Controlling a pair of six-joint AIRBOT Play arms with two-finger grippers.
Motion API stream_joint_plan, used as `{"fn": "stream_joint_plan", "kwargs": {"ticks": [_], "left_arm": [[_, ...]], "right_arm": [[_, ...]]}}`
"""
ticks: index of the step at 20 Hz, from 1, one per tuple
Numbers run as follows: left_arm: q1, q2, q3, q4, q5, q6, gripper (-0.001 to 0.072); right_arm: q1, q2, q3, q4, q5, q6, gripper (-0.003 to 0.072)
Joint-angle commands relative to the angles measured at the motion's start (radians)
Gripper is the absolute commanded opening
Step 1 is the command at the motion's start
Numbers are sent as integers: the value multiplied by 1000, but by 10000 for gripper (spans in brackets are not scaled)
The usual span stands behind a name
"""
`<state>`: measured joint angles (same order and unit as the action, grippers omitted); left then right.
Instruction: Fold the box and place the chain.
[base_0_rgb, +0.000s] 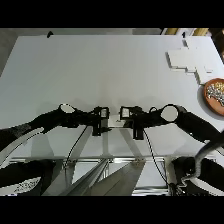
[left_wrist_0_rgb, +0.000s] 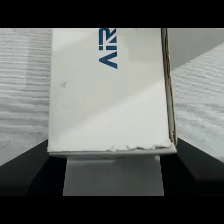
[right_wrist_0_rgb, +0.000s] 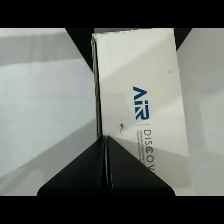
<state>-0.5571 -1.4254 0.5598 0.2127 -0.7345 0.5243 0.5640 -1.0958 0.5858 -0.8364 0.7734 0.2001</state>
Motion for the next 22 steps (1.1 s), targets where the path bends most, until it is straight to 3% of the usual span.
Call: {"fn": "stream_joint_plan", "kwargs": {"ticks": [1,4,8,14,22], "left_arm": [[1,0,0,2,-2,2,69],[1,0,0,2,-3,2,69],[1,1,0,2,-2,2,69],[1,0,0,2,-2,2,69],[1,1,0,2,-3,2,69]], "right_arm": [[-12,33,0,6,-6,6,17],[-102,155,0,0,18,98,17],[-319,276,0,-113,179,303,17],[-481,239,-37,-459,178,762,17],[-483,171,-52,-514,233,832,17]]}}
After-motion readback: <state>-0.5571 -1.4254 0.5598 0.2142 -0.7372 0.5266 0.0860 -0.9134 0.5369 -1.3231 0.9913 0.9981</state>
